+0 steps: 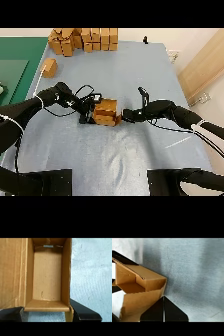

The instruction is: Fold the box.

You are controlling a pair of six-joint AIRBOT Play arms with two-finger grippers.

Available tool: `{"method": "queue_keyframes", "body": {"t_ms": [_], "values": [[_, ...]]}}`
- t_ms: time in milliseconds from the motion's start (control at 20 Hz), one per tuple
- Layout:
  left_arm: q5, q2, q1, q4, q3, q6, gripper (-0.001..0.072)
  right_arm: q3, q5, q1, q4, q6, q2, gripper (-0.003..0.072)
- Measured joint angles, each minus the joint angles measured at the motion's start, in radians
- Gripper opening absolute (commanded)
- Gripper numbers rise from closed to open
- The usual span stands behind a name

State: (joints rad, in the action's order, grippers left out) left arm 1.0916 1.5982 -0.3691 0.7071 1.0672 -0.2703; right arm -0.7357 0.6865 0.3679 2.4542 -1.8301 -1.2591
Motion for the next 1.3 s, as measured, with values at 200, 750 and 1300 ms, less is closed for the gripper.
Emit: {"method": "queue_keyframes", "body": {"t_ms": [200,750,1300], "values": [[0.005,0.0,0.001,-0.01,0.0,-0.001,0.0168,-0.021,0.018,0.011,0.022,-0.034,-0.004,0.0007],[0.014,0.0,0.002,-0.004,0.0,-0.001,0.0168,-0.071,0.07,0.016,0.103,-0.086,-0.006,0.0186],[0.019,0.0,0.001,-0.003,0.0,-0.002,0.0168,-0.087,0.106,0.042,0.078,0.029,-0.058,0.0436]]}}
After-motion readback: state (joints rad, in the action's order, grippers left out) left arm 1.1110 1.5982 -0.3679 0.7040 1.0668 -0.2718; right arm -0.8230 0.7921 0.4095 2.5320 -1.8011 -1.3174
